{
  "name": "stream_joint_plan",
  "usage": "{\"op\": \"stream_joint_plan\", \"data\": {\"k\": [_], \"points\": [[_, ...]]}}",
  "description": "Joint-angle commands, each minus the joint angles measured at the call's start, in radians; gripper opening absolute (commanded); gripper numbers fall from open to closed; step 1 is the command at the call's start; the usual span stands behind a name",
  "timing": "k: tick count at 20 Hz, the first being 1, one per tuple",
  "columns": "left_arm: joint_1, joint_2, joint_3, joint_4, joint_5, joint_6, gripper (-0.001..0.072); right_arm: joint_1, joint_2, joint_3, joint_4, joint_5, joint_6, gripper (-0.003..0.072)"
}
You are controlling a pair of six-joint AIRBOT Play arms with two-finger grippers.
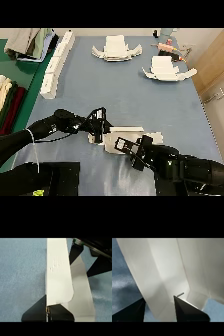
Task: Fold the box.
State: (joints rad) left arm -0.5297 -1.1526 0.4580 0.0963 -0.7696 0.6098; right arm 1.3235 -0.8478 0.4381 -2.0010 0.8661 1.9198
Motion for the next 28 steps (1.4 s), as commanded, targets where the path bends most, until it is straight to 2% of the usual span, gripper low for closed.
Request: {"op": "stream_joint_plan", "data": {"k": [1, 3, 7, 9, 13, 15, 17, 19, 22, 25, 28], "points": [[0.0, -0.001, 0.0, 0.0, 0.0, 0.0, 0.0016, 0.001, 0.016, 0.035, -0.131, 0.108, 0.247, 0.0531], [0.0, -0.001, 0.0, 0.0, 0.0, 0.001, 0.0016, 0.001, 0.024, 0.045, -0.177, 0.155, 0.351, 0.0531], [0.0, -0.001, 0.0, 0.0, 0.0, 0.0, 0.0016, -0.013, 0.029, 0.045, -0.183, 0.156, 0.414, 0.0541], [0.0, -0.001, 0.0, 0.0, 0.0, 0.0, 0.0016, -0.014, 0.028, 0.045, -0.187, 0.164, 0.412, 0.0716], [0.0, -0.001, 0.0, 0.0, 0.0, 0.0, 0.0016, -0.017, 0.034, 0.043, -0.183, 0.167, 0.363, 0.0718], [0.0, -0.001, 0.0, 0.0, 0.0, 0.0, 0.0016, -0.062, 0.058, 0.028, -0.158, 0.116, 0.269, 0.0719], [0.0, -0.001, 0.0, 0.0, 0.0, 0.0, 0.0016, -0.177, 0.116, 0.005, -0.023, 0.012, 0.048, 0.0719], [0.0, -0.001, 0.0, 0.0, 0.0, 0.001, 0.0016, -0.32, 0.172, -0.008, 0.181, -0.056, -0.28, 0.0719], [0.0, -0.001, 0.0, 0.0, 0.0, 0.0, 0.0016, -0.568, 0.194, -0.008, 0.561, -0.053, -0.856, 0.0719], [0.0, -0.001, 0.0, 0.0, 0.0, 0.0, 0.0016, -0.785, 0.164, -0.008, 0.9, -0.032, -1.332, 0.0718], [0.0, -0.001, 0.0, 0.0, 0.0, 0.001, 0.0016, -0.906, 0.083, -0.007, 1.088, -0.017, -1.587, 0.0719]]}}
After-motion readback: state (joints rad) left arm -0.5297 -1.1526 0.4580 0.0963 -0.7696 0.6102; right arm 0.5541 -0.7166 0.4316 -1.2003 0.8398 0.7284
